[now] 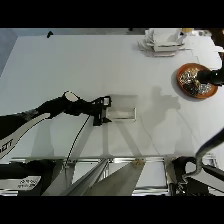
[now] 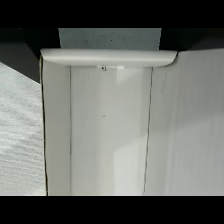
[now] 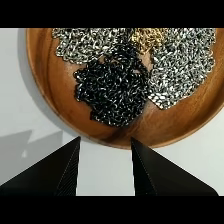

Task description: Fold the box and place the chain.

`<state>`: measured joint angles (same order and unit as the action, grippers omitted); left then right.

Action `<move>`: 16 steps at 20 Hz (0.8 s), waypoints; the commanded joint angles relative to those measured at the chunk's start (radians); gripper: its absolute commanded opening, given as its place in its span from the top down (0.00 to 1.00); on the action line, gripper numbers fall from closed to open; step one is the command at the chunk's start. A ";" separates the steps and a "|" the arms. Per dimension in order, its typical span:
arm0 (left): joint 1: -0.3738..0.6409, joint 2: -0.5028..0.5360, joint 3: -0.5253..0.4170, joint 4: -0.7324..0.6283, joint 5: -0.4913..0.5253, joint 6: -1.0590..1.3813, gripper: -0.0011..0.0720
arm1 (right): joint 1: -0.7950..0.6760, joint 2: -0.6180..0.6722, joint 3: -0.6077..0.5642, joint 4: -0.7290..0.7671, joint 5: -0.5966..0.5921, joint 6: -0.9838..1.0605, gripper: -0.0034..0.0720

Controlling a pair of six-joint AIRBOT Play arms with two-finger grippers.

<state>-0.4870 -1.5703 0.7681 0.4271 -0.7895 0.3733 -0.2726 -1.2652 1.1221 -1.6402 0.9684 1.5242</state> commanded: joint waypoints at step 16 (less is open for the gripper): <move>-0.001 0.001 0.000 0.000 0.000 0.000 0.77 | -0.029 -0.268 0.018 -0.003 0.006 0.019 0.66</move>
<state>-0.4870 -1.5703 0.7681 0.4271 -0.7895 0.3737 -0.3012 -1.5169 1.1397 -1.6421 0.9634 1.5406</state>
